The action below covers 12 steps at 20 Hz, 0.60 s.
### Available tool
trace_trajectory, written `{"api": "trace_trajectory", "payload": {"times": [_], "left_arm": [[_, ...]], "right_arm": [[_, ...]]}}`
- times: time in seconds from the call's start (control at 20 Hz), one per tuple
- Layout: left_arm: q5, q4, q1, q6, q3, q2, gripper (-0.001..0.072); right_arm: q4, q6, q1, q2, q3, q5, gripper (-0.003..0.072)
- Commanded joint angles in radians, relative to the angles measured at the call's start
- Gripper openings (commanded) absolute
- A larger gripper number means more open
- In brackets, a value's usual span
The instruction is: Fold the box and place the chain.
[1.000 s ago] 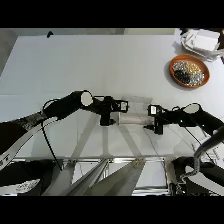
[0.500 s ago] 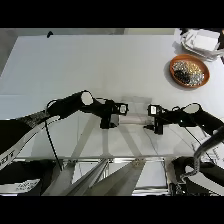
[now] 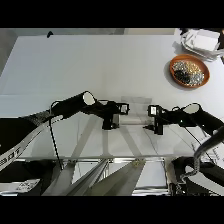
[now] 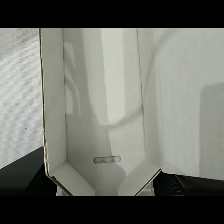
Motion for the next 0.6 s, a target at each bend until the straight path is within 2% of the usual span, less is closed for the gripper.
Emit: {"api": "trace_trajectory", "payload": {"times": [0.0,0.35,0.45,0.55], "left_arm": [[-0.006,-0.029,-0.003,0.005,-0.001,-0.023,0.0695],[0.018,-0.086,0.0,0.005,-0.001,-0.024,0.0688],[0.018,-0.105,0.0,0.005,-0.001,-0.024,0.0635],[0.021,-0.129,0.0,0.005,-0.001,-0.024,0.0633]], "right_arm": [[0.002,0.002,0.0,0.001,0.001,-0.002,0.0323],[0.002,0.002,0.0,0.001,0.001,-0.002,0.0323],[0.002,0.002,0.0,0.001,0.001,-0.002,0.0323],[0.002,0.002,0.0,0.001,0.001,-0.002,0.0323]]}}
